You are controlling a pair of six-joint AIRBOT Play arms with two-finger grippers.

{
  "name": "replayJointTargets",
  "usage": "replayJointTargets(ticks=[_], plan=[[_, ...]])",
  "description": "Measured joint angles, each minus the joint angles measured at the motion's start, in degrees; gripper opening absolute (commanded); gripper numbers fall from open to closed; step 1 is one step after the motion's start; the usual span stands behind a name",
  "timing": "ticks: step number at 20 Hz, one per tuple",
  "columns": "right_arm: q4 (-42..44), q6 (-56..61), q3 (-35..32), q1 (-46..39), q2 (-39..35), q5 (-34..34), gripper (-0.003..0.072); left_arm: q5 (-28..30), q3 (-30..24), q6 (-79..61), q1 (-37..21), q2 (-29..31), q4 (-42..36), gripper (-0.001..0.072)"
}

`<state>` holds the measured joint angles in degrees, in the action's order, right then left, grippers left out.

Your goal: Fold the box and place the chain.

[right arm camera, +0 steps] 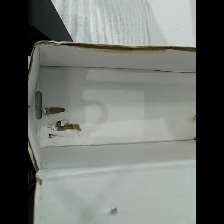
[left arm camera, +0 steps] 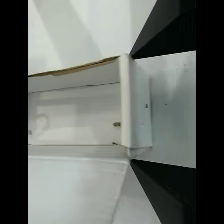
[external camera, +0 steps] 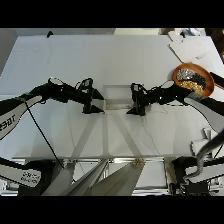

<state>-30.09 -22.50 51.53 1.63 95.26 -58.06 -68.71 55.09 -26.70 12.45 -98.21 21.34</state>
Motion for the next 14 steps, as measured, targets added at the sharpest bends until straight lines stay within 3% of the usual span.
replayJointTargets(ticks=[8, 14], plan=[[0.00, 0.00, 0.00, 0.00, 0.00, 0.02, 0.0507, 0.59, 0.00, 1.44, -0.26, 0.00, 0.11, 0.0700], [-0.04, -0.04, 0.00, 0.00, 0.00, 0.02, 0.0507, 4.13, 0.00, 3.58, 2.12, 0.39, 2.19, 0.0699]])
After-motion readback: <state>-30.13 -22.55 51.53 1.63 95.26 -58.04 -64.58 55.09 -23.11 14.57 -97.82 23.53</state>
